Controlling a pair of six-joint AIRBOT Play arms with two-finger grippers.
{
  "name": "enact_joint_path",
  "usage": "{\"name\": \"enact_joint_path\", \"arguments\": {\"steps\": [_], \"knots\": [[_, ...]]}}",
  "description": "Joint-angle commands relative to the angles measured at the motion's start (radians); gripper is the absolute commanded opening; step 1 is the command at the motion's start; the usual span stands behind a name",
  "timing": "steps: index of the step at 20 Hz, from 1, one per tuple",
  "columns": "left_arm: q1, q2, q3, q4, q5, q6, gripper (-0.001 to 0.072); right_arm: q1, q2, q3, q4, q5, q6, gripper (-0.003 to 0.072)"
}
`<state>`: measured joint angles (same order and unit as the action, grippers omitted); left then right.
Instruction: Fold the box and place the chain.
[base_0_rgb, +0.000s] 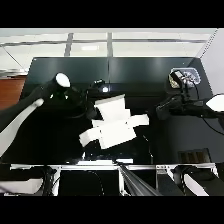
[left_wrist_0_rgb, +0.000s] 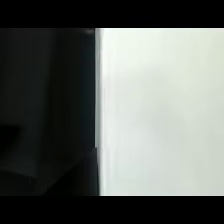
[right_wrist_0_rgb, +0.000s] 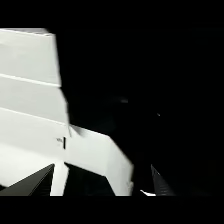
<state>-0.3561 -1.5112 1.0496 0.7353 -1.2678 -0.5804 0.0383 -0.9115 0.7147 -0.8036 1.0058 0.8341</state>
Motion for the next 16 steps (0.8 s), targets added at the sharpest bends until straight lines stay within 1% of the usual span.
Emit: {"name": "enact_joint_path", "arguments": {"steps": [1,2,4,6,9,11,13,16], "knots": [[-0.080,0.240,-0.263,-0.029,0.389,0.291,0.0031,-0.024,0.000,0.049,-0.090,-0.044,0.000,0.0709],[-0.095,0.257,-0.286,-0.028,0.399,0.362,0.0031,-0.024,0.000,0.045,-0.067,-0.074,-0.001,0.0709],[-0.115,0.241,-0.283,-0.013,0.401,0.439,0.0031,-0.022,-0.010,0.024,-0.066,-0.088,-0.040,0.0709],[-0.116,0.197,-0.254,-0.005,0.402,0.478,0.0031,-0.021,-0.027,-0.010,-0.068,-0.061,-0.103,0.0709],[-0.116,0.103,-0.178,0.064,0.391,0.484,0.0031,0.012,-0.049,-0.054,-0.071,-0.046,-0.134,0.0709],[-0.116,0.048,-0.124,0.077,0.371,0.484,0.0031,0.073,-0.064,-0.066,-0.072,-0.044,-0.219,0.0709],[-0.117,0.005,-0.081,0.077,0.333,0.484,0.0031,0.150,-0.082,-0.071,-0.072,-0.048,-0.366,0.0709],[-0.116,-0.008,-0.069,0.077,0.317,0.483,0.0031,0.238,-0.124,-0.078,-0.074,-0.094,-0.451,0.0710]]}}
